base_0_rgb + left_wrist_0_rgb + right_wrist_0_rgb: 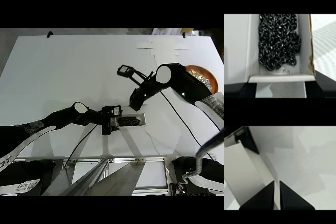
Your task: Fold the box and place the chain.
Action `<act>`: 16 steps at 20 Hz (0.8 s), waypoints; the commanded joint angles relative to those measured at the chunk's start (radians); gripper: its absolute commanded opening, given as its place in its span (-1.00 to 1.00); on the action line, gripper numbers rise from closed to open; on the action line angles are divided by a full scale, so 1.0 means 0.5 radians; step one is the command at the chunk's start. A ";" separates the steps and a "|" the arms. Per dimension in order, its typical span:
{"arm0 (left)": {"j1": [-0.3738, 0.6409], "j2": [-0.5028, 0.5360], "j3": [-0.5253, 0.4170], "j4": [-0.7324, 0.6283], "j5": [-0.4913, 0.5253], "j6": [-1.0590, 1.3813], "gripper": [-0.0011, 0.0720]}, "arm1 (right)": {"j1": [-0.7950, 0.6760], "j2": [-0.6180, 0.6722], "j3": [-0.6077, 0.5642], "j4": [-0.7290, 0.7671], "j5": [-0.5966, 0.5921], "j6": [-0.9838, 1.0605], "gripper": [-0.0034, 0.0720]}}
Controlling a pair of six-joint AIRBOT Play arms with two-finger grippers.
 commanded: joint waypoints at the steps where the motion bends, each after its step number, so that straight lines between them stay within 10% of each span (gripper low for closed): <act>1: 0.002 0.001 -0.001 0.001 0.001 0.001 -0.70 | 0.089 0.024 -0.010 0.032 0.136 -0.243 -0.58; 16: 0.002 0.001 -0.001 0.001 0.001 0.000 -0.70 | 0.239 0.256 -0.265 0.143 0.005 -0.619 -0.36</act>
